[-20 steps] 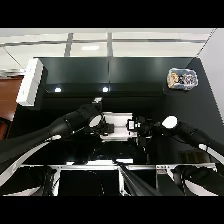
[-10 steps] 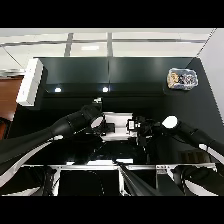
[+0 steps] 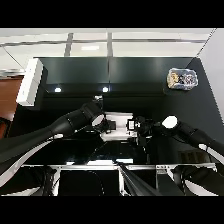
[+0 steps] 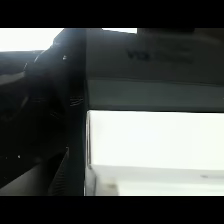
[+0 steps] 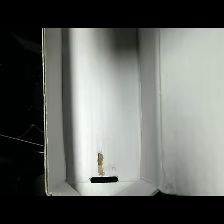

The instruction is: Fold the box and place the chain.

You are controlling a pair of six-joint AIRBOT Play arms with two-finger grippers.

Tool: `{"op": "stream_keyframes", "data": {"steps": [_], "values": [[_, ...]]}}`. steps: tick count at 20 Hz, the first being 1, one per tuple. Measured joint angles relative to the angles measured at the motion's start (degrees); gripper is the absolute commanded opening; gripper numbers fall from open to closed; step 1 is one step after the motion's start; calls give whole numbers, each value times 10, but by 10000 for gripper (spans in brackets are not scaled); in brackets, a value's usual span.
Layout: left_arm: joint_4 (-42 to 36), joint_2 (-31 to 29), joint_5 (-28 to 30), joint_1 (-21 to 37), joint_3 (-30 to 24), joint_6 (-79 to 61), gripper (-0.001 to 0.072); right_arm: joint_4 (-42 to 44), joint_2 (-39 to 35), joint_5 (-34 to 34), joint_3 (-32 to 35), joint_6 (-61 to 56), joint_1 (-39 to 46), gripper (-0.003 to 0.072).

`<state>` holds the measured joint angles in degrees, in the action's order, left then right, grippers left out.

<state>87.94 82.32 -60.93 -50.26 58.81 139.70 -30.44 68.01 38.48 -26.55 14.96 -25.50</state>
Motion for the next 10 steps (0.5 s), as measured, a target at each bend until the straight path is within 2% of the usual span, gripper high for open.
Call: {"op": "stream_keyframes", "data": {"steps": [3,4,5,6,7,10], "values": [[3,9,-8,0,2,1,443,0,0,0,0,0,0,416],[0,12,-8,0,2,2,413,0,0,0,0,0,0,416],[-3,15,-8,0,2,2,208,0,0,0,0,0,0,416],[-7,17,-8,0,2,2,61,0,0,0,0,0,0,416],[-8,19,-12,0,2,1,27,-2,0,0,0,1,0,417],[-12,22,-11,0,3,1,27,-2,0,0,0,2,0,417]]}}
